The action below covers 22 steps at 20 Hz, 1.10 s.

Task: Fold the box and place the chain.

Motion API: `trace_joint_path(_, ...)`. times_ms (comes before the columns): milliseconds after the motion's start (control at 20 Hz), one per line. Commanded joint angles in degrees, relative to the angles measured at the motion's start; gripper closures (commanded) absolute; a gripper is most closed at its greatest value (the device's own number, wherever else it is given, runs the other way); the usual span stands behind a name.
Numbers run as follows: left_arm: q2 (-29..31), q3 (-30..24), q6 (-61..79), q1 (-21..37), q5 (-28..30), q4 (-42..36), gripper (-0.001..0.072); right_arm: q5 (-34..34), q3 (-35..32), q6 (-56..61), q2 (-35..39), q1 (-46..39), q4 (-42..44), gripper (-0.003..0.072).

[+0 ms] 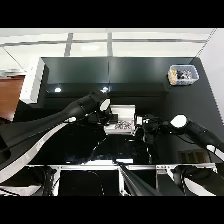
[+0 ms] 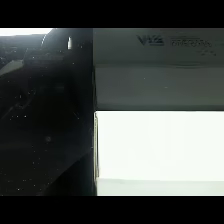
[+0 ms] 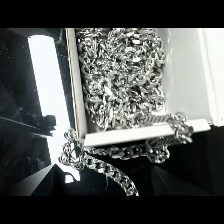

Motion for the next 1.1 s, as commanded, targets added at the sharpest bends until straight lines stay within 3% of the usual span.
trace_joint_path(0,-0.02,0.02,0.02,0.02,0.00,0.00,0.0682,-0.13,-0.04,-0.26,-0.57,0.02,0.07,0.0076)
trace_joint_path(50,-0.02,0.02,0.02,0.02,0.00,0.00,0.0682,-0.15,-0.04,-0.26,-0.59,0.02,0.07,0.0140)
trace_joint_path(150,-0.02,0.02,0.04,0.02,0.00,0.00,0.0682,-0.15,-0.04,-0.24,-0.61,0.02,0.04,0.0142)
trace_joint_path(200,-0.02,0.02,0.02,0.02,0.02,0.00,0.0682,-0.17,-0.04,-0.22,-0.61,0.02,0.04,0.0195)
trace_joint_path(250,-0.02,0.02,0.02,0.02,0.02,0.00,0.0682,-0.13,-0.04,0.35,-0.61,0.02,0.02,0.0440)
trace_joint_path(300,-0.02,0.02,0.02,0.02,0.02,0.00,0.0682,-0.13,-0.04,0.42,-0.61,0.00,-0.04,0.0631)
trace_joint_path(350,-0.02,0.02,0.02,0.02,0.02,0.00,0.0682,-0.11,-0.04,0.72,-0.59,0.00,-0.04,0.0678)
trace_joint_path(500,-0.02,0.02,0.02,0.02,0.02,0.00,0.0682,-0.15,0.02,8.57,0.55,-0.26,-3.74,0.0679)
trace_joint_path(650,-0.02,0.02,0.02,0.02,0.00,0.00,0.0682,0.76,0.68,28.24,5.62,-2.69,-15.23,0.0679)
trace_joint_path(750,-0.02,0.02,0.02,0.02,0.02,-0.02,0.0682,5.38,2.78,37.51,11.23,-4.81,-21.35,0.0679)
trace_joint_path(1050,-0.02,0.02,0.02,0.02,0.07,0.00,0.0682,15.54,17.16,55.95,24.11,-7.23,-18.27,0.0679)
